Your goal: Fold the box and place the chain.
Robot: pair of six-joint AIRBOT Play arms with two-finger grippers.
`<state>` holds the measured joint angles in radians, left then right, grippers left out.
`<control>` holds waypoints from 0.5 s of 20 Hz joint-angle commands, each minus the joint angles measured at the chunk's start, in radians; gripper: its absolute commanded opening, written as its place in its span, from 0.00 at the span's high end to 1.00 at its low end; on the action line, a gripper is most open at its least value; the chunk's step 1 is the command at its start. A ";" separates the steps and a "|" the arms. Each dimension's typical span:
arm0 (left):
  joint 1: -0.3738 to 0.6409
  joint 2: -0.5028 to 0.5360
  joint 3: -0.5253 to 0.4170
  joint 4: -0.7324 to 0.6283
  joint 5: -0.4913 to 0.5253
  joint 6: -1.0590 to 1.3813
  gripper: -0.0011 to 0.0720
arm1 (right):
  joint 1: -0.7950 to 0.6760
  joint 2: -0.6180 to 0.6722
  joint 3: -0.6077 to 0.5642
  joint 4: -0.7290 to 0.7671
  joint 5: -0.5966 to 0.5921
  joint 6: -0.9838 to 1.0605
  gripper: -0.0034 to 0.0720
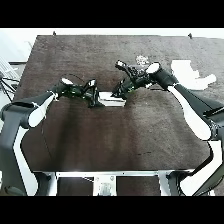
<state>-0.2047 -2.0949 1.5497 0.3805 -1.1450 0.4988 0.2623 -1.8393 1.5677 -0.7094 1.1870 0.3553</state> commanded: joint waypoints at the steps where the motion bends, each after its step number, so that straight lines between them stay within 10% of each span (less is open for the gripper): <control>1: 0.001 0.000 0.001 0.000 0.001 -0.001 0.26 | 0.000 0.000 0.000 -0.009 0.004 0.003 0.60; 10: 0.001 0.000 0.001 0.000 0.001 -0.001 0.26 | 0.021 0.000 -0.052 -0.008 0.016 0.007 0.60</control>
<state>-0.2047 -2.0949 1.5494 0.3820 -1.1477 0.4984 0.2760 -1.8385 1.5349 -0.7166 1.1934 0.3603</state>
